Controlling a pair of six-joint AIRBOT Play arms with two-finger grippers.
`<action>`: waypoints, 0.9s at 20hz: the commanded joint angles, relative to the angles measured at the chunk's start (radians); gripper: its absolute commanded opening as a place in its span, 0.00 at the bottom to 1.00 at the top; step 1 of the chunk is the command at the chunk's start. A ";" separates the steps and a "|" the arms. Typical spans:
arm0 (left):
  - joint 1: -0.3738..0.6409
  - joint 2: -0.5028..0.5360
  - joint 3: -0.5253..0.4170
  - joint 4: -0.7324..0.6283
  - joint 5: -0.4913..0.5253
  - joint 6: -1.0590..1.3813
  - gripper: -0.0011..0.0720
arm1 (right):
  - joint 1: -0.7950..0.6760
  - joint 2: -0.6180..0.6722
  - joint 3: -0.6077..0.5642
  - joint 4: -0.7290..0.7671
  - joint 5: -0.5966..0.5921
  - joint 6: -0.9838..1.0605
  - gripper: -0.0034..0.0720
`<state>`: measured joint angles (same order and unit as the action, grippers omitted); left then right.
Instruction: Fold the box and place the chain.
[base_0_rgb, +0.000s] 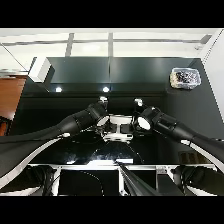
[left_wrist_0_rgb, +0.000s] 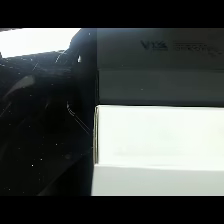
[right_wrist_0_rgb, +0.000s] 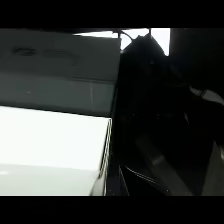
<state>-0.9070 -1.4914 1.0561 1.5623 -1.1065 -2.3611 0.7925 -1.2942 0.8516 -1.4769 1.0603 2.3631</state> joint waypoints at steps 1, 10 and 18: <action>0.000 -0.001 0.000 0.000 0.002 0.000 0.06 | 0.007 -0.027 0.007 -0.016 0.024 0.056 0.36; 0.000 -0.001 0.000 0.000 0.002 0.000 0.06 | 0.007 -0.030 0.007 -0.017 -0.023 0.071 0.10; 0.000 -0.001 0.000 0.000 0.002 0.000 0.06 | 0.006 -0.030 0.015 -0.021 -0.046 0.072 0.19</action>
<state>-0.9070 -1.4914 1.0561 1.5620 -1.1030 -2.3623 0.7994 -1.3247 0.8604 -1.4979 1.0328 2.4351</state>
